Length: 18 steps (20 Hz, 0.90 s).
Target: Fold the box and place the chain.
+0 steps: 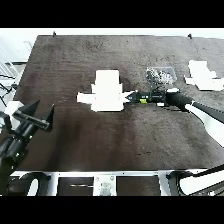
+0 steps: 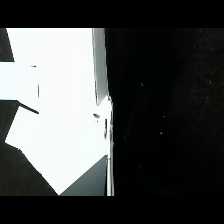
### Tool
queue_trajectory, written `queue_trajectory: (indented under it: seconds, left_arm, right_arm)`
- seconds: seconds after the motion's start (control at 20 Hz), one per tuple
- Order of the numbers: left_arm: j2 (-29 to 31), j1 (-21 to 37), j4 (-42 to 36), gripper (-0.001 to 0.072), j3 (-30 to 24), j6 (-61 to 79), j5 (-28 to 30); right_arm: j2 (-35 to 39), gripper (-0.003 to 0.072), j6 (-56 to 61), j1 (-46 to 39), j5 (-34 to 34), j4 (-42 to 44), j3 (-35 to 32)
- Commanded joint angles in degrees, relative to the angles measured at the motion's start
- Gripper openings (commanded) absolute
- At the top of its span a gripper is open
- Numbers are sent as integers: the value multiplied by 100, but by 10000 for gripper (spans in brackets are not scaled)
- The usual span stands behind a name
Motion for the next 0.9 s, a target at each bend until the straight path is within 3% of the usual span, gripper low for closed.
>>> queue_trajectory:
  seconds: [0.0, 0.2, 0.4, 0.6, 0.85]
  left_arm:
    - [-1078, -2, 0, 597, 629, -74, -175]
    - [-3209, -2, 31, 597, 1749, -92, -883]
    - [-5165, -2, 619, 597, 3342, -791, -1906]
    - [-6688, -2, 1709, 597, 5119, -1989, -3333]
    - [-8028, -227, 3047, 597, 6990, -3410, -4339]
  right_arm:
    - [26, 11, -107, 9, -116, 157, -37]
    - [26, 11, -111, 87, -363, 345, -170]
    - [26, 11, -431, 81, -380, 341, -221]
    - [13, 11, -894, 87, -463, 348, -221]
    - [13, 12, -1054, 96, -463, 345, -221]
